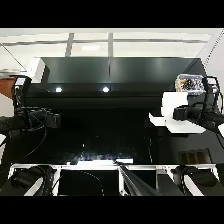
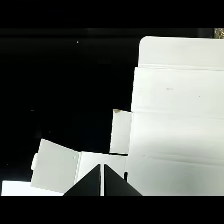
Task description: Fold the box and place the chain.
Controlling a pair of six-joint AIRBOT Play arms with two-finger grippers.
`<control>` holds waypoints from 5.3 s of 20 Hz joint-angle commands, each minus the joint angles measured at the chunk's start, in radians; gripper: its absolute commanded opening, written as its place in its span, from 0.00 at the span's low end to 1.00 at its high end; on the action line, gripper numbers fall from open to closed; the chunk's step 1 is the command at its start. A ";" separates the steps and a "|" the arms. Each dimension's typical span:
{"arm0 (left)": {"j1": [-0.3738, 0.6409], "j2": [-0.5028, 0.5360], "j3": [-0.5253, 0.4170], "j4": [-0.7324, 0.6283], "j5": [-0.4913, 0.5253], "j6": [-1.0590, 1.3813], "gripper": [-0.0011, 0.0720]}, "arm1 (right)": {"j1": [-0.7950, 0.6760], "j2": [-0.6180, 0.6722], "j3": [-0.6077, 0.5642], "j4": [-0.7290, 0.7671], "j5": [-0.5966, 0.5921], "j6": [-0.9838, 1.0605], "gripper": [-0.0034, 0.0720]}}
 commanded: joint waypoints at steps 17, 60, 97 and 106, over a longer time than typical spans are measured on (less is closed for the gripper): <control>-0.001 0.001 0.000 0.000 0.011 0.000 0.06 | 0.000 0.000 -0.001 0.002 -0.127 -0.002 0.09; -0.014 -0.137 0.000 -0.075 0.347 -0.004 0.98 | -0.883 -0.966 0.436 0.793 0.758 -0.739 0.10; 0.003 -1.029 0.028 -1.268 -0.180 1.292 0.97 | 0.228 0.114 -0.271 0.550 -0.027 -0.245 0.10; -0.049 -1.102 0.175 -1.040 -0.303 1.332 0.71 | 0.228 0.114 -0.271 0.547 -0.018 -0.244 0.10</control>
